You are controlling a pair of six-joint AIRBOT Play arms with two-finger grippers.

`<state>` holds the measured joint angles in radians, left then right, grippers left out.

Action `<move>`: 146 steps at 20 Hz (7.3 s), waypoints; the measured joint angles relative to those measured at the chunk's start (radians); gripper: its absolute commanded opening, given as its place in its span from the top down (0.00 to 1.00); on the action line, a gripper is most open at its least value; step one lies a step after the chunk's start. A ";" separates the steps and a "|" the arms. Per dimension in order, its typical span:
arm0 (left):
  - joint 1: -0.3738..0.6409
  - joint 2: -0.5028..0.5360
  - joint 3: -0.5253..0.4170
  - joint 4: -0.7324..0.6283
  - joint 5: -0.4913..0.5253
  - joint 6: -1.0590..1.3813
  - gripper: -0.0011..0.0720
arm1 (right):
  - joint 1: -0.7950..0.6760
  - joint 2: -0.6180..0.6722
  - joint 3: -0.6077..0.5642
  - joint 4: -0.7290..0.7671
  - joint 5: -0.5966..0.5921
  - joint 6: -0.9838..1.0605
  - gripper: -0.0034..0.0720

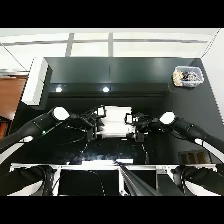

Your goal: Fold the box and place the chain.

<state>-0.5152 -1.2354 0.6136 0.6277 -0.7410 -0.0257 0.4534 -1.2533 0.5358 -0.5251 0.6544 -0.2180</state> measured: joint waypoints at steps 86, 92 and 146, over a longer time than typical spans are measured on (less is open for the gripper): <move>0.047 -0.084 0.271 0.231 -0.318 -1.438 0.30 | 0.000 0.000 0.000 0.005 -0.004 0.001 0.41; -0.046 -0.090 0.288 0.395 -0.277 -1.589 0.30 | 0.000 0.000 0.000 0.005 -0.004 0.001 0.41; -0.262 -0.251 0.449 0.816 -0.326 -2.227 0.95 | 0.000 0.000 0.000 0.009 -0.011 0.005 0.41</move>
<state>-0.7776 -1.4868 1.0626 1.4433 -1.0672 -2.2528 0.4534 -1.2533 0.5362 -0.5163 0.6430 -0.2127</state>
